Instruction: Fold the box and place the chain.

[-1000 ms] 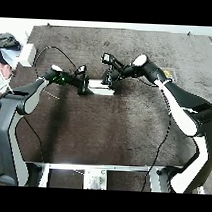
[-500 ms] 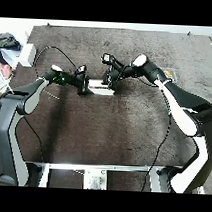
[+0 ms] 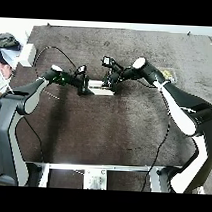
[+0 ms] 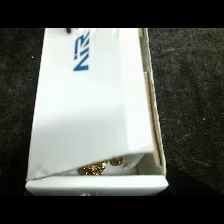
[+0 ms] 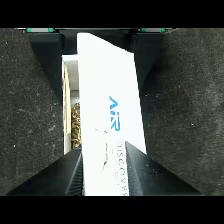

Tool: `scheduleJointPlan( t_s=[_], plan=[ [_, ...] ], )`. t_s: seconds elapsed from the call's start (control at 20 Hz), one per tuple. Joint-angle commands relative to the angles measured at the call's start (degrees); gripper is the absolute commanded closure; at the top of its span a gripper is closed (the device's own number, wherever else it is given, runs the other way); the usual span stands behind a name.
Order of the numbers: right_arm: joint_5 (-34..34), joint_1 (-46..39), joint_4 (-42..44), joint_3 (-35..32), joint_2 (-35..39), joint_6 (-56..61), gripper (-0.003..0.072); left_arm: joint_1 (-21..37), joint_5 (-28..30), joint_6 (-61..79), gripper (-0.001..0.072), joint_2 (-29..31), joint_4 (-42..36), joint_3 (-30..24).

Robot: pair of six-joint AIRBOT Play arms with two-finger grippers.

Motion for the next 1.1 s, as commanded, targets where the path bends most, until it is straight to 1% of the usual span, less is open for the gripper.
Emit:
scheduleJointPlan(
  t_s=[0.0, 0.15, 0.45, 0.5, 0.55, 0.6, 0.8, 0.95, 1.05],
  plan=[
    [1.57, 0.11, -0.37, -2.23, -0.11, 0.2, 0.0416, -0.04, 0.15, 0.0, 0.0243, -0.02, -0.04, 0.02],
    [1.7, 0.09, -0.2, -2.34, -0.11, 0.2, 0.0416, -0.04, 0.15, 0.0, 0.0243, -0.02, -0.07, 0.02],
    [5.31, 0.07, -0.22, -2.36, -0.13, 0.22, 0.0413, -0.04, 0.15, 0.0, 0.0243, -0.02, -0.04, 0.02],
    [6.12, 0.04, -0.22, -2.36, -0.13, 0.22, 0.0404, -0.04, 0.15, 0.0, 0.0243, -0.02, -0.07, 0.02],
    [6.73, 0.02, -0.2, -2.36, -0.13, 0.42, 0.0324, -0.04, 0.15, 0.0, 0.0242, -0.02, -0.04, 0.02],
    [7.15, -0.02, -0.2, -2.38, -0.13, 0.42, 0.0301, -0.04, 0.15, -0.02, 0.0243, -0.02, -0.04, 0.02],
    [7.13, -0.55, 0.28, -2.36, -0.13, 0.57, 0.0301, -0.04, 0.15, 0.0, 0.0243, -0.02, -0.07, 0.02],
    [7.19, -2.05, 4.15, -2.36, -0.11, 0.55, 0.03, -0.04, 0.15, 0.0, 0.0243, -0.02, -0.07, 0.02],
    [8.39, -3.78, 9.77, -2.36, -0.11, 0.02, 0.03, -0.04, 0.15, 0.0, 0.0243, -0.02, -0.04, 0.02]
  ],
)
